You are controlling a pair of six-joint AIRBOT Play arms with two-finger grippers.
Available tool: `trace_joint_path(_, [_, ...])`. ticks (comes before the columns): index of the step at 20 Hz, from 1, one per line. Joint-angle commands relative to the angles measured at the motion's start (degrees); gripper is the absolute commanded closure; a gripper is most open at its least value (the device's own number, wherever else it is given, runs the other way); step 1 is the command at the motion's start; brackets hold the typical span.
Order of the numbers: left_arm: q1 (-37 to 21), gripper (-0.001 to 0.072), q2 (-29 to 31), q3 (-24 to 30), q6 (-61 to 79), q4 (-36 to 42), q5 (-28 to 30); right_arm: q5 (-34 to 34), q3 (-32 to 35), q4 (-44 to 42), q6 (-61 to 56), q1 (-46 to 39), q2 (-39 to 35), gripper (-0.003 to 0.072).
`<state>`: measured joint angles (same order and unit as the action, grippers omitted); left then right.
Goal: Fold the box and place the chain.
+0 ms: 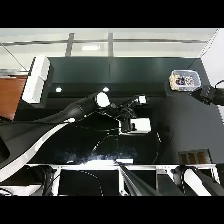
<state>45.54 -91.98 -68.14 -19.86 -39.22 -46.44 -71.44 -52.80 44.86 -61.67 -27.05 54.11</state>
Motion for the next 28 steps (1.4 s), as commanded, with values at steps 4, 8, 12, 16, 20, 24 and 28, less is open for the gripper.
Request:
trace_joint_path(4, [0.07, 0.0002, -0.04, -0.07, -3.21, -1.99, 0.72, -0.17, 0.02, 0.0, -0.02, -0.04, -0.04, 0.0672])
trace_joint_path(8, [0.07, 0.0002, -0.04, -0.07, -4.66, -2.34, -0.15, -0.22, 0.02, 0.0, 0.0, -0.04, -0.04, 0.0672])
trace_joint_path(12, [0.07, 0.0002, -0.04, -0.07, -4.66, -2.34, -1.81, -0.31, 0.02, 0.0, 0.0, -0.04, -0.04, 0.0672])
trace_joint_path(16, [0.07, 0.0002, -0.04, -0.07, -4.66, -2.56, -2.05, -0.33, 0.02, 0.0, 0.0, -0.04, -0.04, 0.0672])
trace_joint_path(20, [0.22, 0.0001, -0.04, -0.07, -4.63, -3.32, -2.01, -0.33, 0.02, 0.0, 0.0, -0.04, -0.04, 0.0672])
trace_joint_path(24, [1.55, 0.0, -0.11, -0.07, -4.66, -6.32, -0.48, -0.33, 0.02, 0.0, 0.0, -0.04, -0.04, 0.0672])
trace_joint_path(28, [2.36, 0.0, -0.9, -0.04, -4.66, -7.06, 0.39, -0.35, 0.02, 0.0, 0.0, -0.04, -0.04, 0.0672])
